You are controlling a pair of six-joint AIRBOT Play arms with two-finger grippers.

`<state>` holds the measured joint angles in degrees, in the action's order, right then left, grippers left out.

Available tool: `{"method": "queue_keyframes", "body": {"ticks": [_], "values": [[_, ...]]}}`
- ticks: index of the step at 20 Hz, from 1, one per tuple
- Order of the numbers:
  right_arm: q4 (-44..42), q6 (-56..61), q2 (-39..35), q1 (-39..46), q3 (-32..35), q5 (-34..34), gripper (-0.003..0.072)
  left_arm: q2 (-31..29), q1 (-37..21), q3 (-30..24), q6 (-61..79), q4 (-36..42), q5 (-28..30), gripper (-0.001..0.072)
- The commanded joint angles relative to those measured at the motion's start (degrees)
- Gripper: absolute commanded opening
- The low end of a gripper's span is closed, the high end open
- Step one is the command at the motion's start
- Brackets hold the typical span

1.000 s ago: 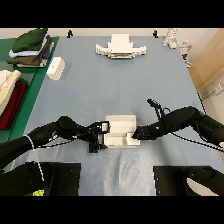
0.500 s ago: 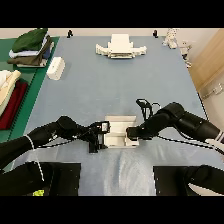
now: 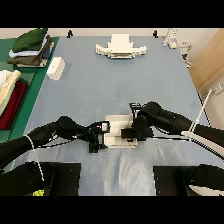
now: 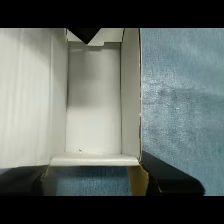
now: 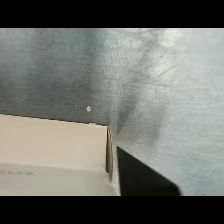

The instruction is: Fold the box.

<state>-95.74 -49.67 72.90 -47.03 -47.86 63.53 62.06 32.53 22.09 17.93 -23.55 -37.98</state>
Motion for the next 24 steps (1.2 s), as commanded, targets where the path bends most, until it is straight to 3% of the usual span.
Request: {"method": "queue_keyframes", "body": {"ticks": [1,2,3,6,7,9,13,18,23,24], "values": [[0.8,1.4,1.9,-0.2,-0.5,0.5,0.0124,0.0,0.0,0.0,0.0,0.0,0.0,0.0501],[0.7,1.7,1.9,-0.2,-0.6,0.6,0.0037,0.0,0.0,0.0,0.0,0.0,0.0,0.0501],[0.8,1.7,1.9,-0.3,-0.6,0.7,0.0003,0.0,0.0,0.0,0.0,0.0,0.0,0.0501],[0.7,2.1,1.9,-0.3,-0.7,0.6,0.0005,0.0,0.0,0.0,0.0,0.0,0.0,0.0501],[0.7,2.1,1.9,-0.3,-0.9,0.8,0.0063,0.0,0.0,0.0,0.0,0.0,0.0,0.0501],[0.4,2.1,1.8,-0.2,-1.9,1.5,0.0323,0.0,0.0,0.0,0.0,0.0,0.0,0.0501],[1.1,2.1,1.0,-0.2,-4.1,4.7,0.0455,0.0,0.0,0.0,0.0,0.0,0.0,0.0501],[6.9,2.3,-1.7,0.0,-6.9,13.3,0.0454,0.0,0.0,0.0,0.0,0.0,0.0,0.0501],[7.5,2.1,-9.0,1.2,-8.2,13.0,0.0446,0.0,0.0,0.0,0.0,0.0,0.0,0.0501],[7.5,2.0,-10.4,2.3,-8.2,13.1,0.0399,0.0,0.0,0.0,0.0,0.0,0.0,0.0501]]}}
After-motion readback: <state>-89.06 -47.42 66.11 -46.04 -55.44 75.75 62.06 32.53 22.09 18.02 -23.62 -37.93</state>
